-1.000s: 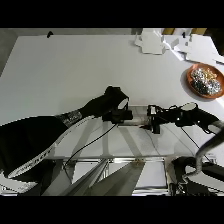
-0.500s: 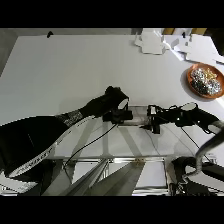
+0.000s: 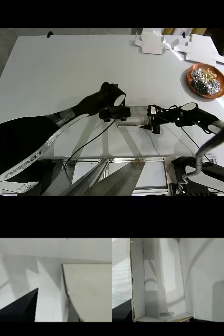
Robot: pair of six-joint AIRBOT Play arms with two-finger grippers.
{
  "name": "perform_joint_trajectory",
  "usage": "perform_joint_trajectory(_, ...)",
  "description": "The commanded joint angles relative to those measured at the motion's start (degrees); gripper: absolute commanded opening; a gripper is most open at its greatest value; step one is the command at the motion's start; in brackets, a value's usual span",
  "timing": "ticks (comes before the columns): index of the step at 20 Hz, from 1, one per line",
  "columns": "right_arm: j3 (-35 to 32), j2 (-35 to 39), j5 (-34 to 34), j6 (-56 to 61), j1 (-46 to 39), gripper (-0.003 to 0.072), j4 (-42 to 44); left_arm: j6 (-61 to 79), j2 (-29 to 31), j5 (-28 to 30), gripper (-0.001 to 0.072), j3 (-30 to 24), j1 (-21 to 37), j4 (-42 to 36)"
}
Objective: Fold the box and place the chain.
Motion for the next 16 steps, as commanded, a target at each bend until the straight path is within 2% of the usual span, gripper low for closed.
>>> perform_joint_trajectory(1,-0.02,0.02,0.00,0.02,0.04,0.0478,0.02,7.98,4.59,-1.64,0.0514,0.07,2.34,-1.75)
perform_joint_trajectory(5,-0.02,0.02,0.00,0.02,0.04,0.0478,0.02,26.18,11.93,-6.19,0.0513,-0.37,5.88,-2.95)
perform_joint_trajectory(7,-0.02,0.02,0.00,0.02,0.04,0.0478,0.02,41.38,17.05,-10.16,0.0515,-3.23,8.17,-9.90)
perform_joint_trajectory(8,-0.02,0.02,0.00,0.02,0.04,0.0478,0.02,49.77,20.26,-10.38,0.0516,-6.14,9.16,-12.87)
perform_joint_trajectory(10,-0.02,0.02,0.00,0.02,0.04,0.0478,0.02,72.08,27.54,-6.45,0.0631,-14.84,11.63,-15.17)
perform_joint_trajectory(13,-0.02,0.02,0.00,0.02,0.04,0.0478,0.02,107.23,34.25,4.20,0.0630,-30.14,16.72,-19.74)
perform_joint_trajectory(16,-0.02,0.02,0.00,0.02,0.04,0.0478,0.02,134.44,32.61,15.78,0.0627,-40.61,20.02,-30.64)
